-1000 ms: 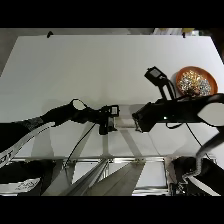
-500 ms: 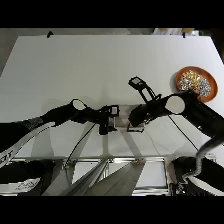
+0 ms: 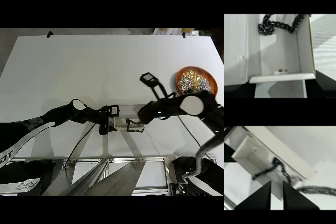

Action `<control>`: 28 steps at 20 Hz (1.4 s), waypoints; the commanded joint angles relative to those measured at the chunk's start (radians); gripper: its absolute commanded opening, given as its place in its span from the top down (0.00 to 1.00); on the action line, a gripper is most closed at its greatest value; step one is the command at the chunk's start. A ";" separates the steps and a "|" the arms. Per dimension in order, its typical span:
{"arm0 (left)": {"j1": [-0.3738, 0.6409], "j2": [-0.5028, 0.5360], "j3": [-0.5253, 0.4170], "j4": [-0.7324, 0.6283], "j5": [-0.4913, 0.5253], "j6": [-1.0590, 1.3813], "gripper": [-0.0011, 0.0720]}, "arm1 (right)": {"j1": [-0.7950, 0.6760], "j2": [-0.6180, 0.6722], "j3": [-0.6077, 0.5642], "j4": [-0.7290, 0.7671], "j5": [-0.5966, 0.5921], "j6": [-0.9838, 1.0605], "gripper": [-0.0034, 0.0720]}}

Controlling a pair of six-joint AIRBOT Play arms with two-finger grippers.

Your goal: Fold the box and place the chain.

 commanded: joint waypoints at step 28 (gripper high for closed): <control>0.001 0.001 0.000 0.000 0.000 0.000 0.64 | -0.290 -0.403 -0.023 -0.161 -0.063 0.079 0.93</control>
